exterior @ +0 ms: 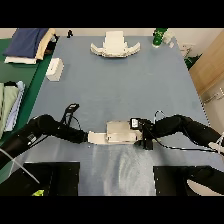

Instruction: Fold the box.

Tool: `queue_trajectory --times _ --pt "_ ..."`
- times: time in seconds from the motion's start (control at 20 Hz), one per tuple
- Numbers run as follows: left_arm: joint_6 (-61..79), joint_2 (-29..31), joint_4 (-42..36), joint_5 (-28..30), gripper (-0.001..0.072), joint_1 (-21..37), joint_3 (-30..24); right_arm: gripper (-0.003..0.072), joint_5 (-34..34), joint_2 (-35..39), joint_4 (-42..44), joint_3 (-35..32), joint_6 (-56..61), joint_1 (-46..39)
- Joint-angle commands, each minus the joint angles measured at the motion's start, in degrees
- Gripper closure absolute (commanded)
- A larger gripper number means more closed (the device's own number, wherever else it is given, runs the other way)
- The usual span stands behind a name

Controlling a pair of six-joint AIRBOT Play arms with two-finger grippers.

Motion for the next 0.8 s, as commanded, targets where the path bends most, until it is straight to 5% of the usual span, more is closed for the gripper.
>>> queue_trajectory --times 0.0,0.2,0.7,0.75 --pt "2.95 -6.25 -7.74 7.69 0.0697 -5.38 -0.66 0.0205 0.02 0.04 0.02 0.04 0.00 0.02" --pt "3.61 -8.07 -11.43 12.48 0.0697 -11.19 0.26 0.0204 0.02 0.04 0.02 0.04 0.00 0.02" --pt "3.54 -4.81 -11.45 5.79 0.0693 -11.06 5.73 0.0205 0.00 0.04 0.02 0.04 0.00 0.02" --pt "3.54 -4.79 -11.45 5.81 0.0631 -11.06 5.84 0.0205 0.02 0.04 0.02 0.04 0.00 0.02"
